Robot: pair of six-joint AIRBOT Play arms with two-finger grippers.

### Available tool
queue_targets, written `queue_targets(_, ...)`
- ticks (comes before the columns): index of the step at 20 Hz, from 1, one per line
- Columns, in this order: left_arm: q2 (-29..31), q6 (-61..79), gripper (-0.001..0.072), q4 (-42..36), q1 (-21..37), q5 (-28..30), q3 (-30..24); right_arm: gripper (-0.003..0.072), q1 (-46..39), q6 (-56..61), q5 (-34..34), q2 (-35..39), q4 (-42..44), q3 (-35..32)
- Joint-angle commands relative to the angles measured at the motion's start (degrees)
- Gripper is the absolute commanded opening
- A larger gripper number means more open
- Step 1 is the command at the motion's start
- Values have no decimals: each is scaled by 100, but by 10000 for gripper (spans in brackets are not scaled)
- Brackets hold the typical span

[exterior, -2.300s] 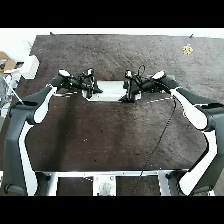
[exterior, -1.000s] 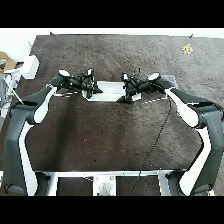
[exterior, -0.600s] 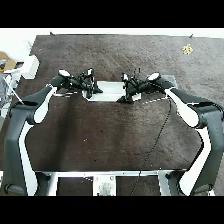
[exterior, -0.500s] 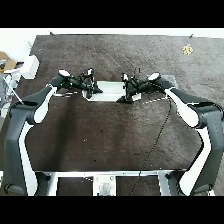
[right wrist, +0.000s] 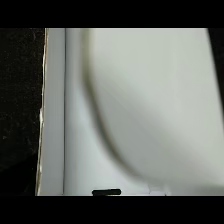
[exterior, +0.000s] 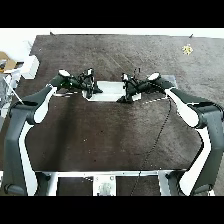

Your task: Fold the box and place the chain.

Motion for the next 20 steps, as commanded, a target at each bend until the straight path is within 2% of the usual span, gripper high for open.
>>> queue_targets(1, 0, -2, 11, -94, 2, -4, 0, 429, 2, 2, -2, -2, 7, 2)
queue_targets(8, 0, -22, 13, -94, 2, 0, 0, 429, 4, 2, -4, -2, 7, 2)
queue_targets(9, 0, -20, 86, -94, 2, -72, 0, 429, 4, 2, -2, -2, 7, 2)
queue_targets(10, 0, -70, 327, -114, 2, -116, 0, 429, 4, 2, -2, -2, 7, 2)
queue_targets(11, 4, -216, 360, -157, 2, -116, 2, 429, 4, 2, -2, -2, 7, 2)
queue_targets(16, 129, -817, 360, -210, 177, -234, 48, 429, 4, 2, -4, -2, 7, 2)
queue_targets(20, 525, -1285, 360, -205, 522, -809, 48, 429, 4, 2, -2, -2, 7, 2)
